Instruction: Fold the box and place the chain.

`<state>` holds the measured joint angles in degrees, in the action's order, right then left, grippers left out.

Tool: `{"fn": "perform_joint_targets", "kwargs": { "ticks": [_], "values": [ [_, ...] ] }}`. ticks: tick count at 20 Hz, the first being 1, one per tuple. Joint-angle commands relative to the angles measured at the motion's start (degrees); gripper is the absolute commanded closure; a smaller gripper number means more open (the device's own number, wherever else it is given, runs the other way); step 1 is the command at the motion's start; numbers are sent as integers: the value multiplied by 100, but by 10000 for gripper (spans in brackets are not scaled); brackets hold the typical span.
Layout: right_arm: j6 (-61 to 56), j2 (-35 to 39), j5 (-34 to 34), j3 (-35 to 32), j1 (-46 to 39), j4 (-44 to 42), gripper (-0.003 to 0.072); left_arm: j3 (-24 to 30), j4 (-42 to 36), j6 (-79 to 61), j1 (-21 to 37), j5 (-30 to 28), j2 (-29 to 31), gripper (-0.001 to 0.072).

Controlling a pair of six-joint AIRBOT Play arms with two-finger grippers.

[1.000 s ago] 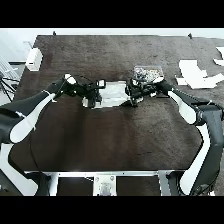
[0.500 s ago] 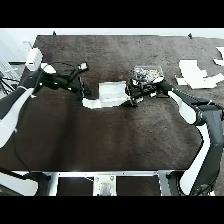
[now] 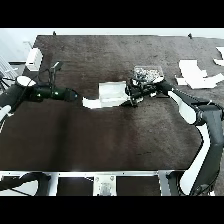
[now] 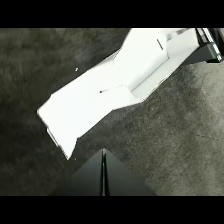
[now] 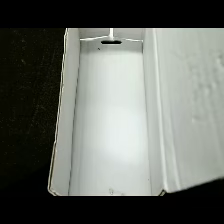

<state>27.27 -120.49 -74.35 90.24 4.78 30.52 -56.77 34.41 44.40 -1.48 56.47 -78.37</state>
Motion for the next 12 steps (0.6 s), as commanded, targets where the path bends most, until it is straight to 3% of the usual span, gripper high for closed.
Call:
{"fn": "perform_joint_targets", "kwargs": {
  "ticks": [1, 8, 12],
  "values": [
    [-2, 0, -2, -2, 2, -2, 326, 378, -15, 837, 76, -348, 144, 690],
    [-2, 0, -2, -2, 2, -2, 327, 382, 588, 1550, 76, -608, 42, 690],
    [-2, 0, -2, -2, 2, -2, 326, 372, 48, 1314, 70, -654, -616, 690]
  ]
}}
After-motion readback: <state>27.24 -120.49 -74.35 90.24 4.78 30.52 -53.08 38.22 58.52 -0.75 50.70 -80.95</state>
